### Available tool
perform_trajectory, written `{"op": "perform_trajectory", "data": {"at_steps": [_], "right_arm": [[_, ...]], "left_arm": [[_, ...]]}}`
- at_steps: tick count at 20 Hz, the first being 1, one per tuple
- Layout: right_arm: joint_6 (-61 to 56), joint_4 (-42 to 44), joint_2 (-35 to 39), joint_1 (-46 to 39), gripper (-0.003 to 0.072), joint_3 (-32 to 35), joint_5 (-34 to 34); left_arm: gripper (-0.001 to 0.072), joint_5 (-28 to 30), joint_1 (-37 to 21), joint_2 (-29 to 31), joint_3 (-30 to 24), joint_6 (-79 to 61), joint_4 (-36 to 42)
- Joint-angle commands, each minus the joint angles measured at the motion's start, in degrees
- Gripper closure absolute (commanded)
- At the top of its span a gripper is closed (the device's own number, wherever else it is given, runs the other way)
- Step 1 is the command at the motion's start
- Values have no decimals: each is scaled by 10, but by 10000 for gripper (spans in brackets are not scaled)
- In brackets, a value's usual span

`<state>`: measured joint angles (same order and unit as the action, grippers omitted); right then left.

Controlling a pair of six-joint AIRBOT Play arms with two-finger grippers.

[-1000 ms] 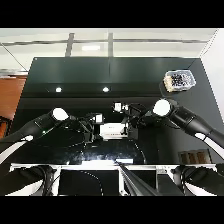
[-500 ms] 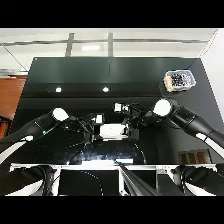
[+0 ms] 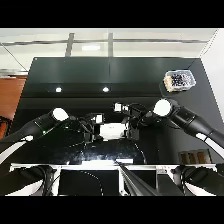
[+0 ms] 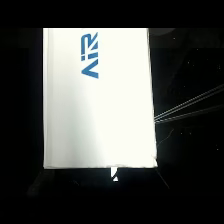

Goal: Fold the box and place the chain.

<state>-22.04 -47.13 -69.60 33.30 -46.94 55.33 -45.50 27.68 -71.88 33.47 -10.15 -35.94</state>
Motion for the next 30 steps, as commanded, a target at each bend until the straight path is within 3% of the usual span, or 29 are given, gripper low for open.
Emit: {"op": "perform_trajectory", "data": {"at_steps": [1,15,17,18,30], "right_arm": [[0,0,-1,0,68,0,-1],[-3,-1,-6,0,68,0,0],[-3,-1,-2,0,183,0,1],[-3,-2,0,0,192,0,1],[-6,-59,1,19,198,0,-5]], "left_arm": [[491,-1,0,0,0,-1,0],[491,-1,0,0,0,-1,0],[492,-1,0,0,0,-1,0],[491,-1,0,0,0,-1,0],[492,-1,0,0,0,-1,0]]}}
